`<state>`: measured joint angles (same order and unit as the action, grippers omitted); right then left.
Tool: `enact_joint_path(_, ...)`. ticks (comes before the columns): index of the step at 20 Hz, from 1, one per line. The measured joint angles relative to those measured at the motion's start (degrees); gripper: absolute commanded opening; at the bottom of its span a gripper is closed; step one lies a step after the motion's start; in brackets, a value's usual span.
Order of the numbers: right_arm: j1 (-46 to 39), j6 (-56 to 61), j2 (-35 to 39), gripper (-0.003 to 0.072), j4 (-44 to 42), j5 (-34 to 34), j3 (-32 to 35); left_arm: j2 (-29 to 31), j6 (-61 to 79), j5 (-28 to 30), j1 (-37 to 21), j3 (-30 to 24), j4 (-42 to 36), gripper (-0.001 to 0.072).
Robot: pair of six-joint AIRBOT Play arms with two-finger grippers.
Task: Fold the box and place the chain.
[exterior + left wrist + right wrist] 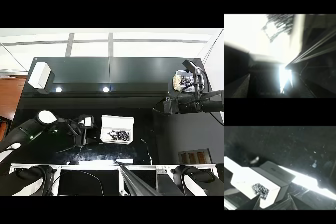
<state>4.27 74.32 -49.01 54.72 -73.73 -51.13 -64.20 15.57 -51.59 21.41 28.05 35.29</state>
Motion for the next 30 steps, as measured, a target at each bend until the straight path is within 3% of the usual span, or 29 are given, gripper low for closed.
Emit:
enact_joint_path(20,0.00,0.04,0.02,0.0442,0.00,0.79,0.00,-8.68,-0.57,-0.94,3.58,4.02,-4.98,0.0703)
enact_joint_path(22,0.00,0.04,0.00,0.0443,0.00,0.85,0.00,-8.85,-0.76,-0.90,3.96,4.17,-4.74,0.0676)
enact_joint_path(23,0.00,0.02,0.00,0.0443,0.00,0.87,0.00,-8.90,-0.76,-0.85,4.04,4.22,-4.61,0.0585)
enact_joint_path(24,0.00,-0.11,-0.02,0.0445,0.00,0.87,0.00,-8.94,-0.85,-0.81,4.15,4.24,-4.52,0.0445)
enact_joint_path(25,0.00,-0.42,-0.07,0.0592,0.00,0.96,0.02,-8.96,-0.87,-0.72,4.22,4.26,-4.55,0.0385)
enact_joint_path(26,0.07,-0.61,-0.13,0.0714,-0.02,1.31,0.11,-9.01,-0.96,-0.63,4.26,4.26,-4.57,0.0385)
enact_joint_path(30,2.75,-2.19,-1.40,0.0714,1.22,4.85,0.55,-9.01,-1.60,-0.24,4.33,4.26,-4.61,0.0386)
